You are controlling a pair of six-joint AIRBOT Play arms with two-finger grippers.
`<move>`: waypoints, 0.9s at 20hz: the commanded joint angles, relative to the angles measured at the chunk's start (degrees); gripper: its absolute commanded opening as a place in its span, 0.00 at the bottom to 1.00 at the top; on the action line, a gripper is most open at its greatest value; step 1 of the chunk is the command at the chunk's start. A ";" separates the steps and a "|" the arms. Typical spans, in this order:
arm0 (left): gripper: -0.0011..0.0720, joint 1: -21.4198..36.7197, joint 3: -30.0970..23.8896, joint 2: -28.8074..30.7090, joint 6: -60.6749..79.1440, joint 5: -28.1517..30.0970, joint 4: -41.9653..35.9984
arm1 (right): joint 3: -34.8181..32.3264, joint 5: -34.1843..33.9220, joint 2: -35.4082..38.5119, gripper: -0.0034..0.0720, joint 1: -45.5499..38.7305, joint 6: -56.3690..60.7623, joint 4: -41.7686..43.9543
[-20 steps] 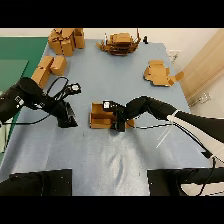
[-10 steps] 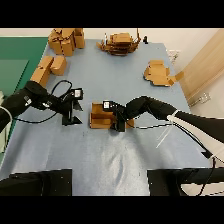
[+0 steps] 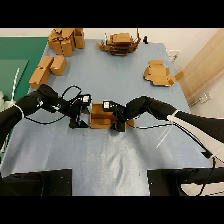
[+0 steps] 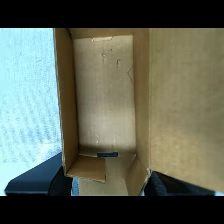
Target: Fold the box.
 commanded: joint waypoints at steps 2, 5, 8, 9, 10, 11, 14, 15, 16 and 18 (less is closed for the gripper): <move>0.96 -0.26 -0.02 -0.46 0.57 1.64 -2.80 | 0.00 0.04 0.00 0.54 0.00 0.02 -0.04; 0.96 -0.94 -0.02 -0.57 0.59 1.09 -2.89 | 0.00 0.09 0.00 0.54 0.00 0.00 -0.04; 0.96 -2.69 -0.02 -1.51 0.61 1.03 -2.58 | 0.00 0.07 0.00 0.54 0.00 0.00 -0.09; 0.96 -3.19 -0.02 -2.16 0.59 1.05 -2.38 | 0.00 0.07 0.00 0.54 0.00 0.00 -0.09; 0.96 -3.54 -0.02 -2.86 0.57 1.22 -2.19 | 0.00 0.07 0.00 0.54 0.00 0.00 -0.11; 0.96 -3.78 -0.02 -3.43 0.52 1.90 -2.05 | 0.00 0.07 0.00 0.54 0.00 0.00 -0.11; 0.95 -3.74 -0.02 -4.02 -0.20 4.11 -1.49 | 0.00 0.04 0.00 0.54 0.00 0.00 -0.11; 0.96 -3.85 -0.02 -4.04 -0.79 4.63 -1.53 | 0.00 0.07 0.00 0.54 0.00 0.00 -0.11; 0.95 -3.85 -0.02 -4.04 -0.81 4.94 -1.49 | 0.00 0.04 0.00 0.54 0.00 0.00 -0.13; 0.95 -3.82 -0.02 -4.04 -1.44 5.53 -1.42 | 0.00 0.07 0.00 0.54 0.00 0.00 -0.11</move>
